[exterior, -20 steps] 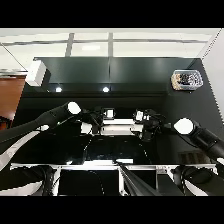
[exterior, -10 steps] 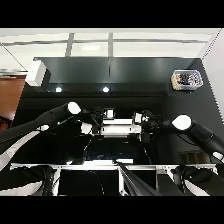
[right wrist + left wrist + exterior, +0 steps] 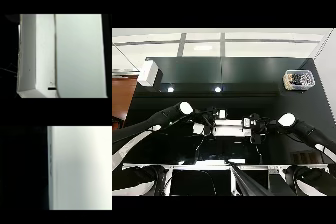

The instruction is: Fold the box and place the chain.

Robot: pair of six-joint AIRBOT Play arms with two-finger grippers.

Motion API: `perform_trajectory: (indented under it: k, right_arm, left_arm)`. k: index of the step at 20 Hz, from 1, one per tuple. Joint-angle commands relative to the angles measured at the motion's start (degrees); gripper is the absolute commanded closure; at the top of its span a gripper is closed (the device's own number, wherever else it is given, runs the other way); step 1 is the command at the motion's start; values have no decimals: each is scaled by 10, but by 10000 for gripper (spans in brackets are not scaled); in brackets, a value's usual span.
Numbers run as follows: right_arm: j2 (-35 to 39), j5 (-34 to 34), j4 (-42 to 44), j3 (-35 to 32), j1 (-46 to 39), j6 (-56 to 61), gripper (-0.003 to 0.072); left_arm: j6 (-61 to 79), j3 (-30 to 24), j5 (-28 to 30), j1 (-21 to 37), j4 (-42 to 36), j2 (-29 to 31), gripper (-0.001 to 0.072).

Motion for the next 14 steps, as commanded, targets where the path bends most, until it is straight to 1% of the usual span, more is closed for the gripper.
perform_trajectory:
  k: [1, 14]
  right_arm:
    - [-15, 3, 1, 1, 0, -15, 16]
    - [-48, -9, 1, 17, 0, -4, 25]
  left_arm:
    - [-1, 0, 2, 0, 0, 0, 684]
    - [-18, 0, 0, 0, 0, 0, 685]
